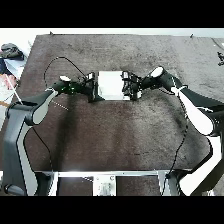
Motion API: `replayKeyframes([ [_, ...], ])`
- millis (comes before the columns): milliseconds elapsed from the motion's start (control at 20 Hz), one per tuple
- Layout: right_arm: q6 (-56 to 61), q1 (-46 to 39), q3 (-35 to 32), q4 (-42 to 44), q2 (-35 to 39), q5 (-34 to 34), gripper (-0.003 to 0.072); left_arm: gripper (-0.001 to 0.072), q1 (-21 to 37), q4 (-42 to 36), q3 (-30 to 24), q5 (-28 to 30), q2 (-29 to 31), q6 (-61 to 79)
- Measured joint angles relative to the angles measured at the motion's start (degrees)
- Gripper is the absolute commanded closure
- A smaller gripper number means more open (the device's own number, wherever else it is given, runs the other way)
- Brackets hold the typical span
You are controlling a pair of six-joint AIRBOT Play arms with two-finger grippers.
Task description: Fold the box and place the chain.
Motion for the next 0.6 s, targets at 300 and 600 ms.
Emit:
replayKeyframes([
  [300,-2.43,0.9,0.0,1.36,-0.83,-0.26,0.0411,0.0181,0.02,0.02,0.0,0.0,0.02,0.0],
  [600,-3.82,1.14,0.0,1.64,-1.18,-0.2,0.0319,0.0182,0.0,0.02,0.0,-0.02,0.0,0.09],
])
